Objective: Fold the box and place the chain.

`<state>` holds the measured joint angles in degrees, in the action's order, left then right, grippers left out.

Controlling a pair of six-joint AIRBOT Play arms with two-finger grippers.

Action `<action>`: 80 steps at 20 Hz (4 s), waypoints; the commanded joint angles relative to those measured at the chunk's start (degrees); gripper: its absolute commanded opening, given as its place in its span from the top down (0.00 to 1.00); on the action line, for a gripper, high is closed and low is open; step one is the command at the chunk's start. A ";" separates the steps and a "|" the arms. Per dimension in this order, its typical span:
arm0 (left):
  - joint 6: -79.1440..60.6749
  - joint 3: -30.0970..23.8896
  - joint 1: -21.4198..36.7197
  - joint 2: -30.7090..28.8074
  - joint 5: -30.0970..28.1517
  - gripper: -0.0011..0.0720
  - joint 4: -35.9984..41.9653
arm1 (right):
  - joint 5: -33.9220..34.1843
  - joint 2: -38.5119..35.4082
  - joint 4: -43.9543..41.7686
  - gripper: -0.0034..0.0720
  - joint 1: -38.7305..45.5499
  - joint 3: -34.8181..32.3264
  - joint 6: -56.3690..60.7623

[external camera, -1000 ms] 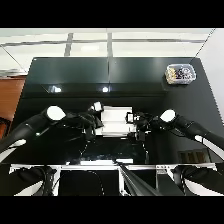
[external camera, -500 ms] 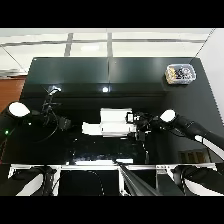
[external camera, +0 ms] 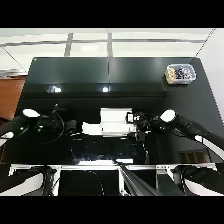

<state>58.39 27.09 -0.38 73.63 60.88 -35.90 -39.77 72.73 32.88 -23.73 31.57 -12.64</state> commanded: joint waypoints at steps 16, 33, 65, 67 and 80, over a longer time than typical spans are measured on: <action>0.28 9.66 -9.46 4.33 4.98 0.07 5.31 | -0.02 0.04 -0.02 0.81 0.02 -0.02 0.02; 23.78 23.69 -26.64 4.31 3.56 0.48 -12.52 | -0.02 0.04 0.00 0.81 0.02 -0.02 0.02; 68.11 32.04 -46.42 8.63 -0.81 0.61 -46.12 | -0.02 0.04 0.00 0.81 0.02 -0.02 0.02; 68.11 32.63 -46.77 8.66 -0.83 0.64 -46.10 | -0.02 0.04 0.00 0.81 0.02 -0.02 0.00; 71.93 33.40 -47.52 11.39 2.84 0.64 -49.59 | -0.02 0.04 0.00 0.81 0.02 -0.02 0.02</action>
<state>129.03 60.16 -47.86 84.64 62.63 -83.53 -39.81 72.77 32.91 -23.73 31.55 -12.69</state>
